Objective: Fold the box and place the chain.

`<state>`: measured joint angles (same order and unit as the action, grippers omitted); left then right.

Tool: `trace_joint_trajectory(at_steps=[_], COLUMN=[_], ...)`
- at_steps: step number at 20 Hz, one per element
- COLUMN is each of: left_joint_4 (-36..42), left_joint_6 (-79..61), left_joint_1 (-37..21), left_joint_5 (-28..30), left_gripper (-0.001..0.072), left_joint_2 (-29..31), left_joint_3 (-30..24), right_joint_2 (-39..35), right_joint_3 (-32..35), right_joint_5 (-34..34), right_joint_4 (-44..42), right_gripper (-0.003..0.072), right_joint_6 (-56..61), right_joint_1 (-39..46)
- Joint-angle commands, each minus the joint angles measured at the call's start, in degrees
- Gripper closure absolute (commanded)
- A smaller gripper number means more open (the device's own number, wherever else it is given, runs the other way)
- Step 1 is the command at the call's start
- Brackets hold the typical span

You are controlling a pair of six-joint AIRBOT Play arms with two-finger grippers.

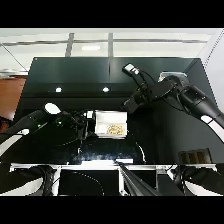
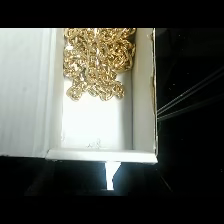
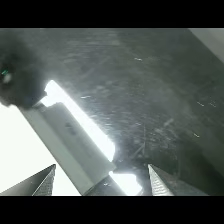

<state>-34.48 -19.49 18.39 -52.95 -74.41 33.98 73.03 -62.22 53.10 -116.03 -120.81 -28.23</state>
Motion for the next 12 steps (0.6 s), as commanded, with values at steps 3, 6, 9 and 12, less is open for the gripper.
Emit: trace_joint_trajectory(at_steps=[3,6,9,12], left_joint_4=[0.0,0.0,0.0,0.0], left_joint_6=[0.0,0.0,0.0,0.0], left_joint_1=[0.0,0.1,0.1,0.1], left_joint_5=[0.1,0.0,0.0,0.0], left_gripper=[0.0321,0.0321,0.0321,0.0321], left_joint_2=[0.0,0.0,0.0,0.0], left_joint_3=[0.0,0.0,0.0,0.0], right_joint_2=[0.3,0.3,0.3,0.3], right_joint_3=[-1.2,-2.1,-2.1,-1.9], right_joint_5=[9.4,15.0,17.2,15.3], right_joint_4=[-1.6,-1.6,-0.9,0.2], right_gripper=[-0.0033,-0.0033,-0.0033,-0.0033], right_joint_6=[-4.1,-3.0,-2.6,-4.0], right_joint_1=[-1.4,-1.6,-3.0,-4.9])
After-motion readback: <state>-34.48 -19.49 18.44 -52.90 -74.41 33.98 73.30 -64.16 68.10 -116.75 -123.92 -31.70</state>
